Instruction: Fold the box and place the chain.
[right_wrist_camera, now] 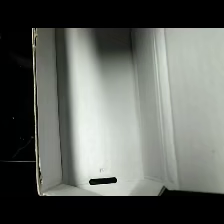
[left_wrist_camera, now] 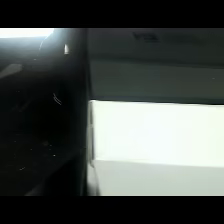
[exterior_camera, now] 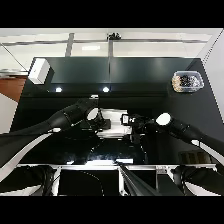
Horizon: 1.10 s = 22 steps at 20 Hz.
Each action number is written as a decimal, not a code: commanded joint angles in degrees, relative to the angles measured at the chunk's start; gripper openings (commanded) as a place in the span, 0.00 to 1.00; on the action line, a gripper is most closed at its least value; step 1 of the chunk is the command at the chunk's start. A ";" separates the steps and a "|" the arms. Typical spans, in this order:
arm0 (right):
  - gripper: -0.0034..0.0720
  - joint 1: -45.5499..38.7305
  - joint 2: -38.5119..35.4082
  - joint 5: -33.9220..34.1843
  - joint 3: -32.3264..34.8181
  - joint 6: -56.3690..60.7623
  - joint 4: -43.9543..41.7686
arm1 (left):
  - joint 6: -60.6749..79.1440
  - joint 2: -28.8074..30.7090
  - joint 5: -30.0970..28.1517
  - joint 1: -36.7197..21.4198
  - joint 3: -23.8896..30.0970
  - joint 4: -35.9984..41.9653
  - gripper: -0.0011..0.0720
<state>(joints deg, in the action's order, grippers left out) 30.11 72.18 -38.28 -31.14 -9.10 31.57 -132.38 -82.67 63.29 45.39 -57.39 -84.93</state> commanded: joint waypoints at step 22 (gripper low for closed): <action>0.76 0.00 0.02 0.02 0.02 0.02 -0.04 | -1.70 -0.61 -0.39 0.02 -0.61 -1.57 0.37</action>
<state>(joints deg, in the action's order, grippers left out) 30.11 72.18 -38.26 -31.14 -9.06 31.53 -134.08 -83.00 63.11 45.39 -57.93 -85.97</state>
